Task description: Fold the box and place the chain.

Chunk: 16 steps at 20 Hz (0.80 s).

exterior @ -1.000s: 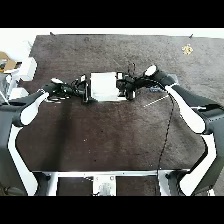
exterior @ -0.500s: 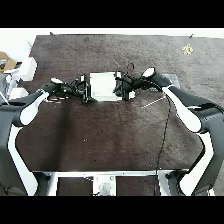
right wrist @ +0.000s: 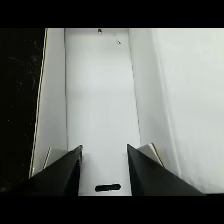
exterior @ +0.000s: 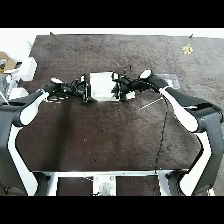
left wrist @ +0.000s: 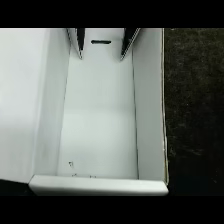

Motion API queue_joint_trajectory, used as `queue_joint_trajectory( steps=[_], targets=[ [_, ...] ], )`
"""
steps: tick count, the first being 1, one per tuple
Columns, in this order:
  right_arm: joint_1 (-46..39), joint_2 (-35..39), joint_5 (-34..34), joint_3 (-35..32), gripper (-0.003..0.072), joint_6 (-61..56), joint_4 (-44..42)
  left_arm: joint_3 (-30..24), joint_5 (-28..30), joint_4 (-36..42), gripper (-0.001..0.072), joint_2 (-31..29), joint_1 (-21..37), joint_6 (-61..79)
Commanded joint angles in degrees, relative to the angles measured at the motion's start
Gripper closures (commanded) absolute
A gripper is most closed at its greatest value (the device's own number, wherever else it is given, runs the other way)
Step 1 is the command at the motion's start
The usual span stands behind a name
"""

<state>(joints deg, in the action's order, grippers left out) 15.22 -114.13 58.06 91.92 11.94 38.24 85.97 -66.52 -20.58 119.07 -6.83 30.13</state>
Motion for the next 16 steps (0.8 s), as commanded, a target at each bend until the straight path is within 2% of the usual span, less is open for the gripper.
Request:
queue_joint_trajectory(
  steps=[1,4,5,7,8,10,16],
  targets=[
    [-0.04,-0.04,-0.15,-0.02,0.0011,0.07,1.2,-0.02,0.04,0.04,0.0485,-0.02,-0.02,-0.07],
    [-0.57,0.02,-0.28,-0.02,0.0012,0.04,1.25,-0.02,0.02,0.04,0.0485,-0.04,-0.02,-0.07],
    [-0.85,0.09,-0.26,-0.02,0.0103,-0.13,1.4,-0.02,0.04,0.04,0.0485,-0.04,-0.02,-0.07],
    [-1.57,0.39,-0.24,0.0,0.0154,-1.51,1.42,-0.02,0.04,0.04,0.0485,-0.07,-0.02,-0.07],
    [-1.84,0.66,0.04,0.04,0.037,-3.15,2.12,-0.02,0.02,0.04,0.0485,-0.07,-0.02,-0.07],
    [-2.34,1.92,0.11,0.04,0.068,-10.78,6.29,-0.02,0.02,0.04,0.0485,-0.07,-0.02,-0.07],
    [-2.73,8.5,0.11,0.07,0.0682,-44.15,27.36,-0.02,0.04,0.04,0.0485,-0.07,-0.02,-0.07]
  ],
)
